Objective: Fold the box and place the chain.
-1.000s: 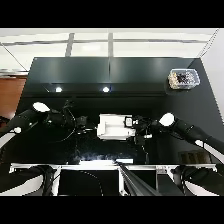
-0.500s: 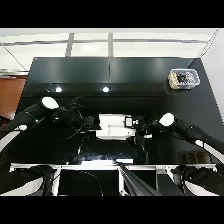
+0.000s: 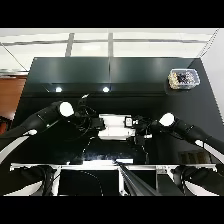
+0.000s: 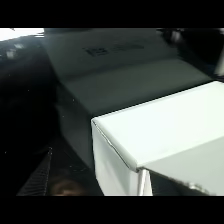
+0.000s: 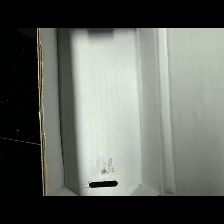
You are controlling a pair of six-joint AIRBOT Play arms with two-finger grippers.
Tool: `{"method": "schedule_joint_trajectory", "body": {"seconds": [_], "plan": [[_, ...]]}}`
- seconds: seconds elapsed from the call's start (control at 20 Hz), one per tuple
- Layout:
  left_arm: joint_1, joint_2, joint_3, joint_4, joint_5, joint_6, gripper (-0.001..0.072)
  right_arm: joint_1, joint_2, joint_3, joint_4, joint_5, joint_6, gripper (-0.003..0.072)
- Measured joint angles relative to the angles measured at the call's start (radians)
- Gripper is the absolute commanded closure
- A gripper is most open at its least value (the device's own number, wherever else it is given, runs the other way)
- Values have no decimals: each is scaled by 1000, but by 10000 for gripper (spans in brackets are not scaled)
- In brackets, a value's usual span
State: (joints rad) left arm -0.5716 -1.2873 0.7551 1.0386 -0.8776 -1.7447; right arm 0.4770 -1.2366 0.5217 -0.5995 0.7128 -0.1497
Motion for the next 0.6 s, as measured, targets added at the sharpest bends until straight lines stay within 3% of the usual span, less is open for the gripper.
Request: {"method": "schedule_joint_trajectory", "body": {"seconds": [0.3, 0.35, 0.45, 0.6], "plan": [[-182, -28, 108, 344, -61, -317, 28, 0, 0, 0, 0, 0, 0, 207], [-204, -40, 127, 381, -85, -356, 49, 0, 0, 0, 0, 0, 0, 207], [-239, -63, 158, 428, -123, -415, 180, 0, 0, 0, 0, 0, 0, 206], [-267, -91, 185, 460, -163, -482, 239, 0, 0, 0, 0, 0, 0, 207]]}}
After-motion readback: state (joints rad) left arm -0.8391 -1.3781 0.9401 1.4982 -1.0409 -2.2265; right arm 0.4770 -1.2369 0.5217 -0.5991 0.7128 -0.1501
